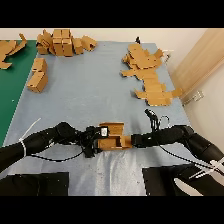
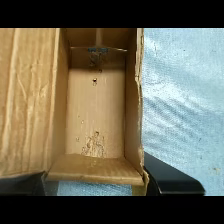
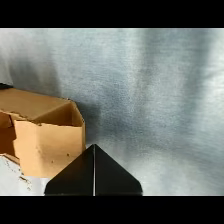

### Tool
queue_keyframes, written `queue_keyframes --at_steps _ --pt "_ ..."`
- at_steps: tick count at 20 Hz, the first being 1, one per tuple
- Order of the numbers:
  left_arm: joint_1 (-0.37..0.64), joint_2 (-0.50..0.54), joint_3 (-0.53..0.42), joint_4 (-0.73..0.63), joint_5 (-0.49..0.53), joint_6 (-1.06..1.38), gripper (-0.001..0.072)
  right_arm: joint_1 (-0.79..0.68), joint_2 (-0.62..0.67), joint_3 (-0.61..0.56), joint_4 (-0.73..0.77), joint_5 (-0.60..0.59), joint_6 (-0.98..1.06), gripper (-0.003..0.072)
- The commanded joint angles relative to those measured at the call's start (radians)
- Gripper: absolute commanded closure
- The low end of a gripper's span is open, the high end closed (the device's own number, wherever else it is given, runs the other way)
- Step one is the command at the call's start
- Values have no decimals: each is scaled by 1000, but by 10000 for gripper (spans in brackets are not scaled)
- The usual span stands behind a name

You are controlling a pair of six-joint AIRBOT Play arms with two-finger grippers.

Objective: Fold the box.

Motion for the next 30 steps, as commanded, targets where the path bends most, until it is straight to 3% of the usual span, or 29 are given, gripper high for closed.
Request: queue_keyframes --at_steps 1,15,17,20,22,26,28,30 --pt "0 0 0 0 0 0 347 0 2 22 17 -1 -19 686" --pt "0 0 0 0 0 0 347 64 12 49 92 47 -26 684" --pt "0 0 0 0 0 0 347 64 12 49 99 47 -26 597" --pt "0 0 0 0 0 0 347 64 12 49 105 47 -26 593" --pt "0 0 0 0 0 0 347 64 12 49 106 47 -26 512" --pt "0 0 0 0 0 0 347 64 12 49 106 43 -27 509" --pt "0 0 0 0 0 0 347 64 12 49 105 33 -28 308" --pt "0 0 0 0 0 0 347 73 7 49 87 35 -27 301"
